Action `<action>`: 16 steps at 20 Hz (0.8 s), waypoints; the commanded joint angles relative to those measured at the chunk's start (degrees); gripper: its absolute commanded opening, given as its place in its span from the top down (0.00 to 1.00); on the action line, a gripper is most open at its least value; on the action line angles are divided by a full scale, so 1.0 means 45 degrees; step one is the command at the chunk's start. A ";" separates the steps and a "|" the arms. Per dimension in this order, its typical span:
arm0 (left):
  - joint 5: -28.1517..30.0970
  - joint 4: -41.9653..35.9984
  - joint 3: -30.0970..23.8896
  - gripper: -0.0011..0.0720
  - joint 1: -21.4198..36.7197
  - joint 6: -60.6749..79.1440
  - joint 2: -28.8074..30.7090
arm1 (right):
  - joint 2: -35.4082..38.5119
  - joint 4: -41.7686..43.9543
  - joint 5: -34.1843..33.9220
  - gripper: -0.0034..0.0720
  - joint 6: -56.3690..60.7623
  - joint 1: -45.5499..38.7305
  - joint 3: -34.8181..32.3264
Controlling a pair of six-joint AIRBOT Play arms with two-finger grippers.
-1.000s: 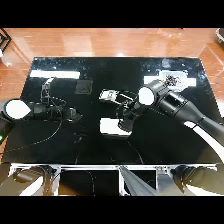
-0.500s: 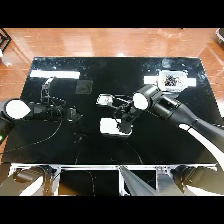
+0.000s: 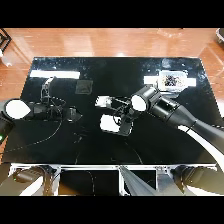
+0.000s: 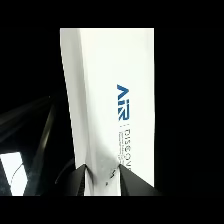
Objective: Fold the box and place the chain.
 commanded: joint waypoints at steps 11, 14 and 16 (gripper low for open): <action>0.0005 0.0005 0.0000 0.12 0.0000 0.0005 0.0010 | -0.0010 -0.0010 0.0029 0.72 0.0015 0.0015 0.0000; 0.0010 0.0005 0.0000 0.12 0.0000 0.0005 0.0010 | -0.0024 0.0364 -0.0068 0.72 0.0073 0.0019 -0.0146; 0.0015 0.0005 0.0000 0.12 0.0000 0.0005 0.0005 | -0.0049 0.0398 -0.0253 0.72 0.0160 0.0131 -0.0374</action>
